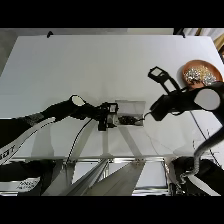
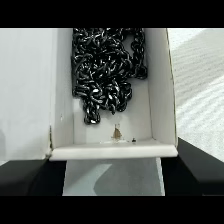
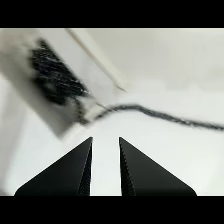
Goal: Fold the box and place the chain.
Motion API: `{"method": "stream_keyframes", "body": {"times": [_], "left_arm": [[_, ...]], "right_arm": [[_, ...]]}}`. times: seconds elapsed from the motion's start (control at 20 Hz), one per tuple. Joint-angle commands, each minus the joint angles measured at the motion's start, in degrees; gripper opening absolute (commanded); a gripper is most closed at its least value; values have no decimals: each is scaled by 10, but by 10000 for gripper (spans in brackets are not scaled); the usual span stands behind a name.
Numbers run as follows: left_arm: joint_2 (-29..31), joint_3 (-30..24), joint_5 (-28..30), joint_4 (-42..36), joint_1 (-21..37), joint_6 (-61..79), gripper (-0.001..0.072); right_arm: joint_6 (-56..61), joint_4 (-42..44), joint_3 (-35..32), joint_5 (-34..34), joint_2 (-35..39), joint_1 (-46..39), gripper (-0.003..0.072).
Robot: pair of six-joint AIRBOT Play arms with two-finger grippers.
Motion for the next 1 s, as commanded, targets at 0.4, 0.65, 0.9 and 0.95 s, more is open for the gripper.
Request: {"method": "stream_keyframes", "body": {"times": [0.4,0.65,0.9,0.95], "left_arm": [[0,0,0,0,0,0,256],[0,0,0,0,0,0,256],[0,0,0,0,0,0,256],[0,0,0,0,0,0,256]], "right_arm": [[91,-83,4,-65,-81,-230,333],[106,-86,4,-135,-215,-230,339],[142,-88,4,-209,-270,-230,301],[151,-90,4,-217,-276,-233,294]]}}
